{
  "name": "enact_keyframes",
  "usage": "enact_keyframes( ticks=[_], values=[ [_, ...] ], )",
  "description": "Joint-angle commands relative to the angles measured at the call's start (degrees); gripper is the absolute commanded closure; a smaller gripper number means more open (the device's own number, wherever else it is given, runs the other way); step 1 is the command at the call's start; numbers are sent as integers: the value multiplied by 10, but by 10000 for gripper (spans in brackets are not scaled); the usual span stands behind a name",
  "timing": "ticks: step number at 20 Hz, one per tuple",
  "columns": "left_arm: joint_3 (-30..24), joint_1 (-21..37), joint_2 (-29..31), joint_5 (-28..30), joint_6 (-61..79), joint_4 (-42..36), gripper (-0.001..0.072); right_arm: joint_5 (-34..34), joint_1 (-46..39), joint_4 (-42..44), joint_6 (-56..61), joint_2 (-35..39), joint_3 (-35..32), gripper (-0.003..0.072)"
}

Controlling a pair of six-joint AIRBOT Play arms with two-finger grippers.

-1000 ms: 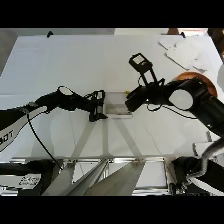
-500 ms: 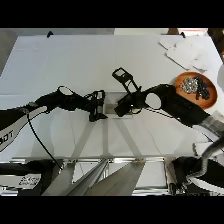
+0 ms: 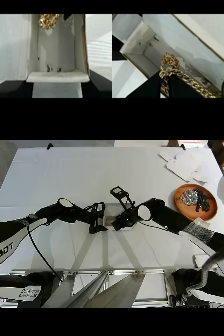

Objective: Fold the box and place the chain.

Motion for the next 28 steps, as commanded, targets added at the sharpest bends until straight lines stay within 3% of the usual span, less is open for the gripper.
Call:
enact_keyframes(
  ticks=[1, 19, 28],
  values=[
    [0, 0, 0, 0, 0, 0, 418, -28, 12, 28, -7, -3, 0, 680],
    [0, 0, 0, 0, 0, 0, 418, -117, 37, 35, -30, -4, 0, 682],
    [0, 0, 0, 0, 0, 0, 418, -127, 36, 28, 3, -49, 0, 678]
  ],
)
